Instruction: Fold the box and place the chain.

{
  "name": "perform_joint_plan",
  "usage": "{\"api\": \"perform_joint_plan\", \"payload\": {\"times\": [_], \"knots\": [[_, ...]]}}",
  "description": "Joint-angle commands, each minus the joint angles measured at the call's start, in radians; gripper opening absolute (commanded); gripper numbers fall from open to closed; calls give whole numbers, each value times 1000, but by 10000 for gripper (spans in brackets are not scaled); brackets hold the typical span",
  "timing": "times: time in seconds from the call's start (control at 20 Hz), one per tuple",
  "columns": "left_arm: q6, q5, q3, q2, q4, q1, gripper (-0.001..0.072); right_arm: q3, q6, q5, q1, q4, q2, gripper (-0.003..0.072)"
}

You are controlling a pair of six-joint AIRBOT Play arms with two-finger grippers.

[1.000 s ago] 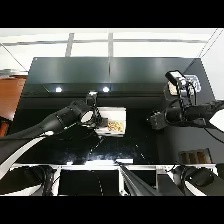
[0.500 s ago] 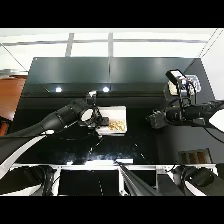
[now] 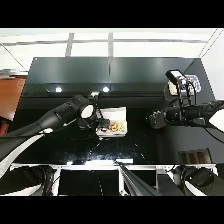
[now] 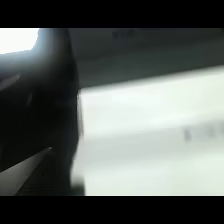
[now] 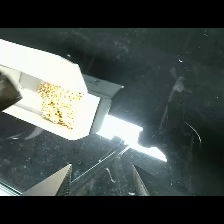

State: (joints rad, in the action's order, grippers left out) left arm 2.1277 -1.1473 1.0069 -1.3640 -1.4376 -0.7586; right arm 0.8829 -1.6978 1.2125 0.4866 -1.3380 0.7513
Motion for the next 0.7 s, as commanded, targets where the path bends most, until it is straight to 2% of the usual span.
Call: {"api": "perform_joint_plan", "payload": {"times": [0.0, 0.2, 0.3, 0.45, 0.65], "knots": [[-203, -164, 56, 73, -43, 7, 708, 0, 1, 3, 0, -3, 0, 448], [-440, -301, 45, 259, -108, 20, 708, 0, 5, 2, 0, -6, 0, 448], [-597, -327, 19, 366, -27, 66, 708, 0, 7, 2, 0, -6, 0, 448], [-782, -328, -77, 522, 199, 217, 708, 0, 6, 2, 0, -6, 0, 448], [-926, -328, -257, 685, 325, 485, 698, 0, 6, 2, 0, -6, 0, 448]]}}
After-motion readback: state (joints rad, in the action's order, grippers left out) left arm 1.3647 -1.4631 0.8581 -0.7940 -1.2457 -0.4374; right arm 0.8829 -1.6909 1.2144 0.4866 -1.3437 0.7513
